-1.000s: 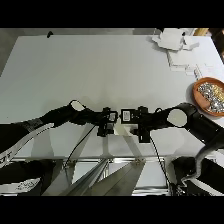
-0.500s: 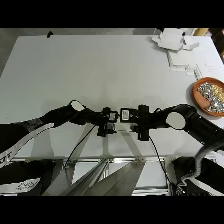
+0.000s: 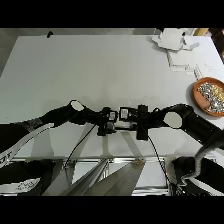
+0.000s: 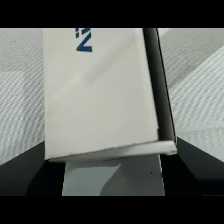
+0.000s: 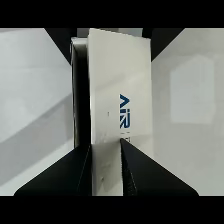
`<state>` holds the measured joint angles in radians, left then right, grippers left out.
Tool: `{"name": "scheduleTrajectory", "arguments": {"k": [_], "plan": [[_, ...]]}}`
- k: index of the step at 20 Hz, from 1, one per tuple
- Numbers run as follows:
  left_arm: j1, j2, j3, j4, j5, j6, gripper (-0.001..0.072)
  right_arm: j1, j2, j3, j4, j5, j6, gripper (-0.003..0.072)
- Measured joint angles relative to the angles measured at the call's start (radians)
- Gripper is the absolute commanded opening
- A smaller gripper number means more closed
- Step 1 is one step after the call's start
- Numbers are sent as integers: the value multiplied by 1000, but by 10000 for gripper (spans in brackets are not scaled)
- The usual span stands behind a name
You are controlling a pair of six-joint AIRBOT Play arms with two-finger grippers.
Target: Fold the box and place the chain.
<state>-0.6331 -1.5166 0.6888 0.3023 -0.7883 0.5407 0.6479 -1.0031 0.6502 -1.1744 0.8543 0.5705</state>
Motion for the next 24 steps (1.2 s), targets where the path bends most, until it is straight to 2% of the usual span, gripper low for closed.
{"name": "scheduleTrajectory", "arguments": {"k": [2, 4, 7, 14, 16, 17, 18, 19, 20, 24], "plan": [[0, 0, 0, 0, 0, 0, 314, 0, -3, 0, 8, 1, 0, 182], [0, 0, 0, 1, -1, 2, 314, 0, -6, 0, 19, 10, 1, 298], [0, 0, 0, 5, -6, 5, 314, 0, -6, 0, 22, 35, 0, 344], [0, 0, 0, 3, -5, 2, 314, 0, 26, -1, 84, 75, -2, 343], [0, 0, 0, 3, -4, 2, 314, 0, 49, -1, 101, 74, -2, 331], [0, 0, 0, 2, -4, 2, 314, 0, 57, 0, 106, 72, -2, 251], [0, 0, 0, 2, -4, 2, 314, 0, 62, -1, 111, 64, -3, 130], [0, 0, 0, 2, -3, 2, 314, 0, 65, -1, 115, 53, -3, 65], [0, 0, 0, 2, -3, 1, 314, 0, 66, -1, 117, 40, -2, 41], [0, 0, 0, 2, -3, 1, 314, 0, 30, -1, 123, 14, -3, 36]]}}
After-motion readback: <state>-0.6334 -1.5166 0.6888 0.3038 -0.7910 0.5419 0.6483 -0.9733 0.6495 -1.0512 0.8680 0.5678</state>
